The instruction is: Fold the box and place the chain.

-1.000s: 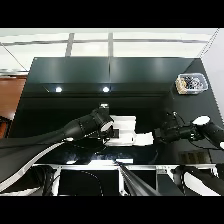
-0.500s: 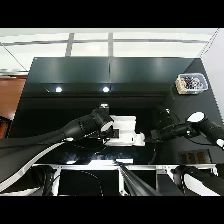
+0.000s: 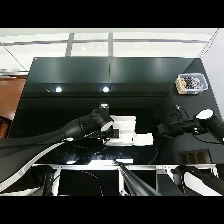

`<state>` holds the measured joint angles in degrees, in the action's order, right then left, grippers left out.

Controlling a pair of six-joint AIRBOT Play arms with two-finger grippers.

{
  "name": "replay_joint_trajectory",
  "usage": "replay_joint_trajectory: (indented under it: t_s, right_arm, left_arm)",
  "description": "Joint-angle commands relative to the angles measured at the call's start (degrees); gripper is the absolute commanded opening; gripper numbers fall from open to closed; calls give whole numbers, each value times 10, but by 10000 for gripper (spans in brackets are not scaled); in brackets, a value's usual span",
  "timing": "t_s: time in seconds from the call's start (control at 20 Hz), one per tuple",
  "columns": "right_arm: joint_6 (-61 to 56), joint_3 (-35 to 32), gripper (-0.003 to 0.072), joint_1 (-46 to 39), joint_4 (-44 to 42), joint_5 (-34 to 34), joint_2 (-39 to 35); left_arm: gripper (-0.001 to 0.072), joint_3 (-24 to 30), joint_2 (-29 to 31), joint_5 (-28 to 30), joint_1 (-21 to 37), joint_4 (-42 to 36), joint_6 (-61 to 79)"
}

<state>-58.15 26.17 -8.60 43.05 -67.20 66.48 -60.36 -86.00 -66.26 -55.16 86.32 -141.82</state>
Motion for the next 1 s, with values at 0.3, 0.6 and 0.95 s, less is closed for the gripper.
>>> replay_joint_trajectory:
  t_s: [0.3, 0.6, 0.95]
  right_arm:
    - [42, -30, 17, 87, -134, 57, 68]
    - [122, -17, 18, 86, -152, -9, 70]
    - [121, -3, 587, 80, -161, -68, 69]
  left_arm:
    - [28, 0, 0, 0, 0, 0, 0]
    - [28, 0, 0, 0, 0, 0, 0]
    - [28, 0, 0, 0, 0, 0, 0]
